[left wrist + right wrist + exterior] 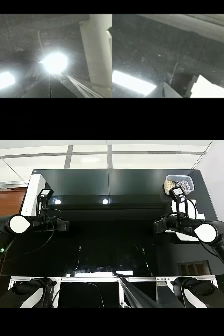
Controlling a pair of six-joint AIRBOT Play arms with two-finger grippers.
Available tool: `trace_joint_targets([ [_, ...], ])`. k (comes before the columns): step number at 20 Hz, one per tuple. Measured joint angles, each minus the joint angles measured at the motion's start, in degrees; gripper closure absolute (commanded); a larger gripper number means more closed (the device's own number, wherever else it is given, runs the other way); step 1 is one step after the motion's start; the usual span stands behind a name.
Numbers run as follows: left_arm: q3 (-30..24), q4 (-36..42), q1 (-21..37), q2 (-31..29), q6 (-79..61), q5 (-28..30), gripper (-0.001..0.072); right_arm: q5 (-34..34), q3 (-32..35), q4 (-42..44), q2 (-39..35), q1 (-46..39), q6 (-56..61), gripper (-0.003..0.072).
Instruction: Fold the box and place the chain.
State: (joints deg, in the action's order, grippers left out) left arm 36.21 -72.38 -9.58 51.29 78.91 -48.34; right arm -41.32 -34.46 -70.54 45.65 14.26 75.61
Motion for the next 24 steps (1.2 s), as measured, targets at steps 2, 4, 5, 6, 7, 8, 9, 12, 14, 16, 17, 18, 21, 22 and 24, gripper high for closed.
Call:
trace_joint_targets([
  [2,0.0,0.0,0.0,0.0,0.0,0.0,0.0685,0.0,0.0,0.0,0.0,0.0,0.0,0.0672],
  [4,0.0,0.0,0.0,0.0,0.0,0.0,0.0685,0.0,0.0,0.0,0.0,0.0,0.0,0.0672],
  [5,0.0,0.0,0.0,0.0,0.0,0.0,0.0685,0.0,0.0,0.0,0.0,0.0,0.0,0.0672],
  [6,0.0,0.0,0.0,0.0,0.0,0.0,0.0685,0.0,0.0,0.0,0.0,0.0,0.0,0.0672],
  [7,0.0,0.0,0.0,0.0,0.0,0.0,0.0685,0.0,0.0,0.0,0.0,0.0,0.0,0.0672],
  [8,0.0,0.0,0.0,0.0,0.0,0.0,0.0685,0.0,0.0,0.0,0.0,0.0,0.0,0.0672],
  [9,0.0,0.0,0.0,0.0,0.0,0.0,0.0685,0.0,0.0,0.0,0.0,0.0,0.0,0.0672],
  [12,0.0,0.0,0.0,0.0,0.0,0.0,0.0685,0.0,0.0,0.0,0.0,0.0,0.0,0.0672],
  [14,0.0,0.0,0.0,0.0,0.0,0.0,0.0685,1.2,0.0,0.5,0.0,0.0,0.0,0.0672],
  [16,0.0,0.0,0.0,0.0,0.0,0.0,0.0685,5.2,0.0,3.0,0.1,0.0,0.1,0.0661],
  [17,0.0,0.0,0.0,0.0,0.0,0.0,0.0685,8.3,0.0,4.0,0.2,0.0,0.1,0.0394],
  [18,0.0,0.0,0.0,0.0,0.0,0.0,0.0685,11.9,0.0,4.2,0.6,-0.3,0.1,0.0001],
  [21,0.0,0.0,0.0,0.0,0.0,0.0,0.0685,22.3,-0.1,1.9,2.8,-4.9,0.5,-0.0034],
  [22,0.0,0.0,0.0,0.0,0.0,0.0,0.0685,24.3,-0.3,1.3,4.0,-8.2,0.8,-0.0034],
  [24,0.0,0.5,0.0,0.0,0.0,0.2,0.0685,25.3,-1.5,0.5,6.7,-16.8,1.4,-0.0034],
])
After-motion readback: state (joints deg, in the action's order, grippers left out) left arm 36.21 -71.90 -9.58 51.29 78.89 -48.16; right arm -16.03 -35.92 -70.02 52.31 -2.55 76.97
